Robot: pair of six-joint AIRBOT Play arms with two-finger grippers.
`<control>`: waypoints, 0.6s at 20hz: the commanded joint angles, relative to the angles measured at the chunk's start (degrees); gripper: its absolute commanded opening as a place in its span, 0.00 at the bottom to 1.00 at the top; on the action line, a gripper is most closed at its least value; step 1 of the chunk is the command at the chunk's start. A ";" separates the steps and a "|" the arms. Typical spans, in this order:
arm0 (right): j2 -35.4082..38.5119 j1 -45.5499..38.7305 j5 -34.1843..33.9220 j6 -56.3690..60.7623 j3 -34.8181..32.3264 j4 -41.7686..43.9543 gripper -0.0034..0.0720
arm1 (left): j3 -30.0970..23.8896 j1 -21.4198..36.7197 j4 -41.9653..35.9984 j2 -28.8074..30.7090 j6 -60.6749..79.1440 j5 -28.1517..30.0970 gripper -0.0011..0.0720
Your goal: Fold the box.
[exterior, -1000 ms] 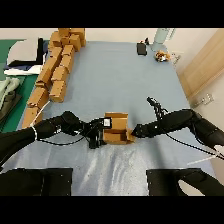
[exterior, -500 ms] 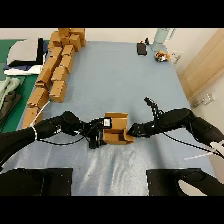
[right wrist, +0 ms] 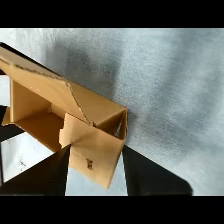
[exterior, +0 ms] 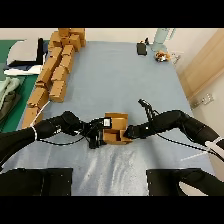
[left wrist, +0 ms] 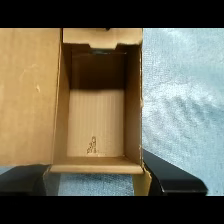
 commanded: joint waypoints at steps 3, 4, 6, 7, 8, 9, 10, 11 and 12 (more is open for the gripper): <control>-0.63 6.78 1.81 15.65 3.72 -14.64 0.66 | 0.00 0.00 0.02 0.02 0.02 0.00 0.74; -0.63 7.58 1.79 18.01 4.42 -16.15 0.66 | 0.00 0.00 0.02 0.02 0.02 0.02 0.74; -0.66 9.55 1.77 24.09 5.53 -19.96 0.66 | 0.00 0.00 0.00 0.02 0.02 0.02 0.74; -0.66 10.60 1.77 27.76 5.75 -22.40 0.66 | 0.00 0.00 0.02 0.02 0.02 0.00 0.74; -0.76 11.39 1.60 31.17 5.86 -24.76 0.66 | 0.00 0.00 0.02 0.02 0.02 0.02 0.74; -1.14 12.15 1.01 34.23 6.08 -26.49 0.66 | 0.00 0.00 0.02 0.02 0.02 0.02 0.74; -1.62 12.94 0.50 36.70 6.23 -28.09 0.66 | 0.00 0.00 0.00 0.02 0.02 0.00 0.74; -2.34 13.86 0.00 38.88 6.58 -29.16 0.66 | 0.02 0.00 0.02 0.02 0.02 0.00 0.74; -3.19 14.82 -0.17 40.48 7.10 -29.86 0.66 | 0.00 0.00 0.02 0.02 0.02 0.02 0.74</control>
